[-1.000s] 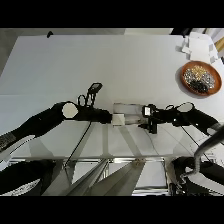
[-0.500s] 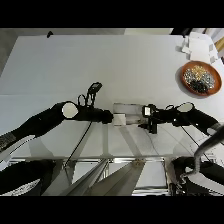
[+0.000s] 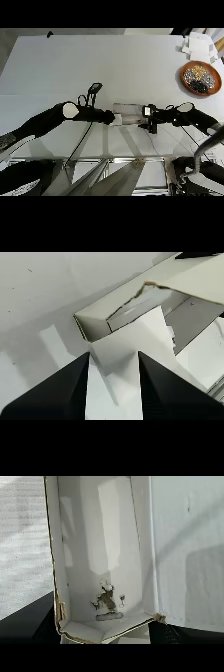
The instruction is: Fold the box and place the chain.
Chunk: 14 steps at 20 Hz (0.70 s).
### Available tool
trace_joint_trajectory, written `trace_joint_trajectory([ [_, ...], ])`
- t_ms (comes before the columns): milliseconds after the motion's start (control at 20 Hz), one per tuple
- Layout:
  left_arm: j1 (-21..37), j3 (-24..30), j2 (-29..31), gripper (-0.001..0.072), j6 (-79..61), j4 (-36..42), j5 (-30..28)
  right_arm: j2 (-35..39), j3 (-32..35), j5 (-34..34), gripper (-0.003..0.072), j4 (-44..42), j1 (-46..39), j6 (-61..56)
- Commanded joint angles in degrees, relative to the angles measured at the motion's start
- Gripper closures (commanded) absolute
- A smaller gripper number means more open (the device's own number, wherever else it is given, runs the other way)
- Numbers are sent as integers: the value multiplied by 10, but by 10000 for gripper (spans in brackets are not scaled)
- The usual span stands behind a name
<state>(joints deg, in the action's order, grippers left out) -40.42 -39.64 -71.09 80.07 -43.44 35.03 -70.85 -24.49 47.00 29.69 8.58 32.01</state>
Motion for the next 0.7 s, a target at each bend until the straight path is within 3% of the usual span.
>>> trace_joint_trajectory([
  [0, -12, -1, -9, 334, 31, 1, -10, 0, 0, 0, 276, 0, 0, 0],
  [50, -14, -3, -14, 287, 42, -2, -12, 0, 0, 0, 276, 0, 0, 0],
  [650, -41, -68, -49, 287, 132, -92, 8, 0, 0, 0, 276, 0, 0, 0],
])
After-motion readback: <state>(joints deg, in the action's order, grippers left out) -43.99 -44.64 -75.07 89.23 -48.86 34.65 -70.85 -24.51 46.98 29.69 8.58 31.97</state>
